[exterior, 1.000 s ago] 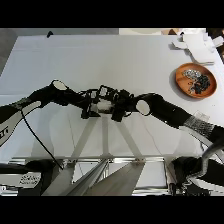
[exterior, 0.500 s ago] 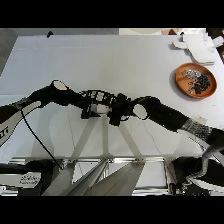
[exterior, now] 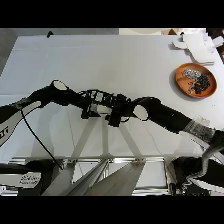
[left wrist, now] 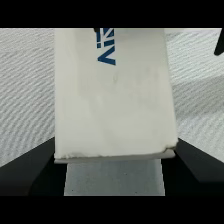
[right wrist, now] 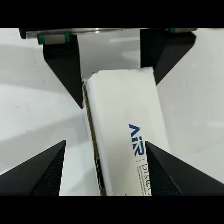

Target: Fold the box and place the chain.

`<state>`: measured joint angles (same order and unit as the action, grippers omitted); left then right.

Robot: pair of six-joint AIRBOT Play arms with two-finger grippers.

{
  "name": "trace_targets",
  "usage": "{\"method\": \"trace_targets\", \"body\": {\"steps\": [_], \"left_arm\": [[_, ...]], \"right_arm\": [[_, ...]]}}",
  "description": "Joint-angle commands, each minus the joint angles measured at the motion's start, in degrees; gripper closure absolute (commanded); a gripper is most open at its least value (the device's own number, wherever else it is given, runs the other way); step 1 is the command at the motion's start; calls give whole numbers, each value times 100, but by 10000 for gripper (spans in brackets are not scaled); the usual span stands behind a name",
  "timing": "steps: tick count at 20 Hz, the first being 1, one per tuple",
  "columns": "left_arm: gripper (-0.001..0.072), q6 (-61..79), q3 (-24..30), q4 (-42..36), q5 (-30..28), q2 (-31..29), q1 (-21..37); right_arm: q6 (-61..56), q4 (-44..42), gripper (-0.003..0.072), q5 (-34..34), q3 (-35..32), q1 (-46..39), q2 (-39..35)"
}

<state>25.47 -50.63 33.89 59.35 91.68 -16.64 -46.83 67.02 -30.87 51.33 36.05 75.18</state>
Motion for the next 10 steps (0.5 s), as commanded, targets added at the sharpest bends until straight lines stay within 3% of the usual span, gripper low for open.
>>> {"method": "trace_targets", "body": {"steps": [1,4,5,7,8,10], "left_arm": [[369,4,-4,4,0,-2,0],[369,4,-4,4,0,-2,0],[369,4,-4,4,2,-2,0],[369,4,-4,4,0,-2,0],[369,4,-4,4,0,-2,0],[369,2,-4,4,0,-2,0]], "right_arm": [[-623,-4,162,24,-2,7,-284],[-1657,-435,170,396,0,0,-573],[-1926,-678,234,549,0,0,-584],[-2111,-1104,568,734,-2,0,-540],[-2111,-1261,646,780,-2,0,-492],[-2116,-1574,680,798,-2,0,-321]]}}
